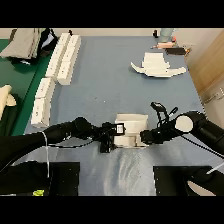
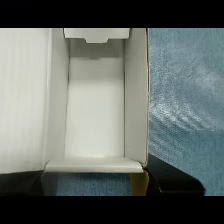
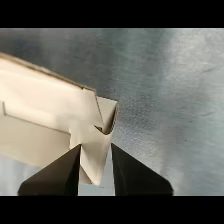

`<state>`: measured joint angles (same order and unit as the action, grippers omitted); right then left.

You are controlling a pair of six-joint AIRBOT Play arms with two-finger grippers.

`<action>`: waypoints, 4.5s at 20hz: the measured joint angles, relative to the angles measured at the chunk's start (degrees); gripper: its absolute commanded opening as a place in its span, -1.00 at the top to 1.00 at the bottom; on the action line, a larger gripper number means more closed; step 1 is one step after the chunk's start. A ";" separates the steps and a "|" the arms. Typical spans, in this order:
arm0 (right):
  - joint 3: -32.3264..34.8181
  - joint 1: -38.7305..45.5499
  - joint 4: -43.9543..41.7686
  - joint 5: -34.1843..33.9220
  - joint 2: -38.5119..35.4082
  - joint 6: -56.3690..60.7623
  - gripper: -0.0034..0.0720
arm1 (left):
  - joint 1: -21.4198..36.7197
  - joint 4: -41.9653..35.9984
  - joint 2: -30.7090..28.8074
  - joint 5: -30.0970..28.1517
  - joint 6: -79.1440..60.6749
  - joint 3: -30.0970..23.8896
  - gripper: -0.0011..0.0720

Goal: Fold the box.

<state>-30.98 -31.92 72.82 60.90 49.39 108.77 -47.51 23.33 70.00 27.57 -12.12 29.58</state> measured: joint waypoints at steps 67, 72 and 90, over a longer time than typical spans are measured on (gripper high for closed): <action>-17.88 25.20 -38.53 17.18 27.08 -35.65 0.91 | 0.00 0.00 0.00 0.00 -0.02 0.00 -0.29; -17.81 17.94 -31.87 20.26 20.28 -38.80 0.91 | 0.00 0.02 0.00 0.00 -0.02 0.00 -0.29; 2.23 -18.51 3.45 -17.22 -8.59 -38.82 0.91 | 0.00 0.02 0.00 0.02 -0.02 0.00 -0.29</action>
<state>-28.75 -50.43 76.27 43.68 40.80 69.95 -47.51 23.35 70.00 27.59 -12.14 29.58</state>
